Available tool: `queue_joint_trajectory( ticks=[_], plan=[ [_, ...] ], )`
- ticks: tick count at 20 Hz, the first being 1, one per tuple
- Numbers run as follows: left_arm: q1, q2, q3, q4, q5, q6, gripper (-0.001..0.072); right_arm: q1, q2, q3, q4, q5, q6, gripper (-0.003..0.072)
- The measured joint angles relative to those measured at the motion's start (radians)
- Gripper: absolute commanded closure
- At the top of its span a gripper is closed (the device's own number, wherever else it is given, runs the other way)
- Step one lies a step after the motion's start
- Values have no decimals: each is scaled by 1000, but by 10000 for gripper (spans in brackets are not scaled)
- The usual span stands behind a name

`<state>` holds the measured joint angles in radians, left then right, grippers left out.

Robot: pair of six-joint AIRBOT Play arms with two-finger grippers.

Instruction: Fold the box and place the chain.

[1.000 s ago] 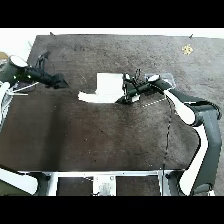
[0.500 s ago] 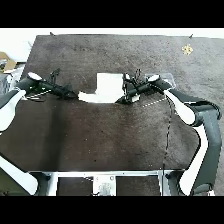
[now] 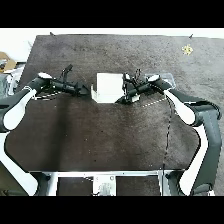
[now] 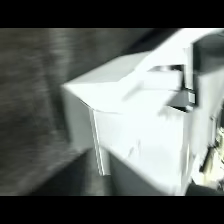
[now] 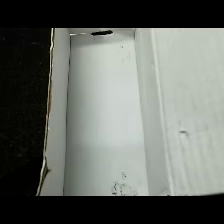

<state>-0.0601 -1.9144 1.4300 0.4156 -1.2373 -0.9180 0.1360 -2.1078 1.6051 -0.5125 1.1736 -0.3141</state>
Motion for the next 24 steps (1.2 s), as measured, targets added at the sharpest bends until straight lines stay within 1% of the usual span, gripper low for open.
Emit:
queue_joint_trajectory(
  ticks=[5,7,14,21,22,24],
  plan=[
    [-40,0,28,-13,-32,20,411,0,0,0,0,0,0,312],
    [-60,0,55,21,-32,-8,412,0,0,0,0,0,0,311],
    [-151,0,187,272,-27,-257,411,0,0,0,0,0,0,311],
    [-254,0,304,558,6,-545,413,0,0,0,0,0,0,311],
    [-266,0,316,593,12,-578,434,0,0,0,0,0,0,312],
    [-286,0,333,651,29,-632,440,0,0,0,0,0,0,312]
  ],
)
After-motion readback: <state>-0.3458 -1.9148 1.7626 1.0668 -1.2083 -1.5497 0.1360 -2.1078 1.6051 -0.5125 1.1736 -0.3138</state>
